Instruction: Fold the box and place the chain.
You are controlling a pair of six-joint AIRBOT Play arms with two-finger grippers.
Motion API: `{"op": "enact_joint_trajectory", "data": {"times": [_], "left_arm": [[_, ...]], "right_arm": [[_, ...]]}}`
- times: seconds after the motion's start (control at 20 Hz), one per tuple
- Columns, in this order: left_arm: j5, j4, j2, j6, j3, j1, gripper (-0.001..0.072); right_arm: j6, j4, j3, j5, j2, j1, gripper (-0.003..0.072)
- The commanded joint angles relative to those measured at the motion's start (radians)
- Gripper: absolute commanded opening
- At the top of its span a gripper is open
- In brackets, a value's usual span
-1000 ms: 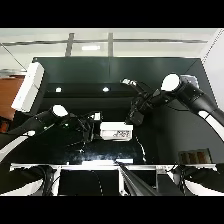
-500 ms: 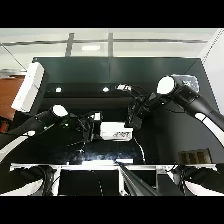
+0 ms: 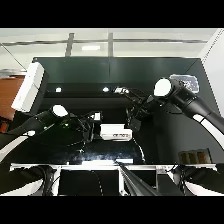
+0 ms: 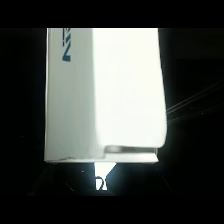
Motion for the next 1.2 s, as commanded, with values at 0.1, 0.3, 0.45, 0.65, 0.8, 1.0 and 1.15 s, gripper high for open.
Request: {"op": "enact_joint_trajectory", "data": {"times": [0.1, 0.3, 0.45, 0.65, 0.8, 1.0, 1.15], "left_arm": [[0.0, 0.0, -0.001, 0.0, 0.0, 0.0, 0.0485], [0.0, 0.0, -0.001, 0.0, 0.0, 0.0, 0.0484], [0.0, 0.0, -0.001, 0.0, 0.0, 0.0, 0.0485], [0.0, 0.0, -0.001, 0.0, 0.0, 0.0, 0.0485], [0.0, 0.0, -0.001, 0.0, 0.0, 0.0, 0.0485], [0.0, 0.0, -0.001, 0.0, 0.0, 0.0, 0.0485], [0.0, 0.0, -0.001, 0.0, 0.0, 0.0, 0.0485]], "right_arm": [[0.061, -0.086, -0.001, -0.043, 0.0, 0.04, 0.0189], [0.083, -0.094, -0.001, -0.061, 0.0, 0.067, 0.0189], [0.103, -0.101, -0.001, -0.061, 0.0, 0.067, 0.0189], [0.126, -0.1, -0.001, -0.05, 0.0, 0.067, 0.0189], [0.135, -0.1, -0.001, -0.049, 0.0, 0.075, 0.0189], [0.149, -0.111, -0.001, -0.05, 0.0, 0.094, 0.0189], [0.159, -0.112, -0.001, -0.049, 0.0, 0.096, 0.0189]]}}
